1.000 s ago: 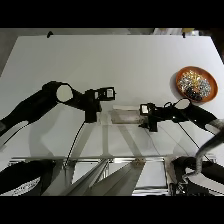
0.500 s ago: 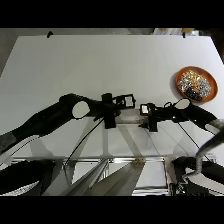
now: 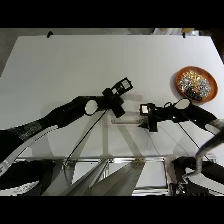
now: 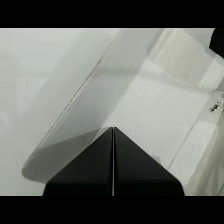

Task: Fold the box and place the chain.

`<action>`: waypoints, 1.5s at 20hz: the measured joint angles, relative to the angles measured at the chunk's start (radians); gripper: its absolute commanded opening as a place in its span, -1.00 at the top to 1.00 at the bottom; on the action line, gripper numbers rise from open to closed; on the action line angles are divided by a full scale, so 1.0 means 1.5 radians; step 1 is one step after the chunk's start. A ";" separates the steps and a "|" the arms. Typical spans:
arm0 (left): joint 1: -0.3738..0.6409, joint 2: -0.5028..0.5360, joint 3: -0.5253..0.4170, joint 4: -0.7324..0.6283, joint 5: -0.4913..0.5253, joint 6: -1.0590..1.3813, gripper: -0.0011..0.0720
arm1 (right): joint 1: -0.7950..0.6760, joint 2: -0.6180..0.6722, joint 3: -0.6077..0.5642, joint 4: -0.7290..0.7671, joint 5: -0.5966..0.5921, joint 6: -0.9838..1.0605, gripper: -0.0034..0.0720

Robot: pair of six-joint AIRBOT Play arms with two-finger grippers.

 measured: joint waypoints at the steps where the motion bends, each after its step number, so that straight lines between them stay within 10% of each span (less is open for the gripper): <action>1: 0.003 -0.001 0.000 0.000 -0.008 -0.004 0.95 | 0.000 0.000 0.000 0.000 0.000 0.000 -0.57; 14: 0.081 0.106 -0.023 0.126 -0.334 0.022 0.95 | 0.000 0.000 0.000 0.000 -0.001 0.000 -0.57; 18: 0.084 0.057 -0.033 0.114 -0.338 0.117 0.80 | 0.000 0.000 0.000 0.000 -0.001 0.000 -0.57; 20: 0.084 0.038 -0.035 0.111 -0.329 0.148 0.15 | 0.000 0.000 0.000 0.000 -0.001 0.000 -0.57; 30: 0.078 0.014 -0.037 0.084 -0.293 0.330 0.00 | 0.000 0.000 0.000 0.000 -0.001 0.000 -0.57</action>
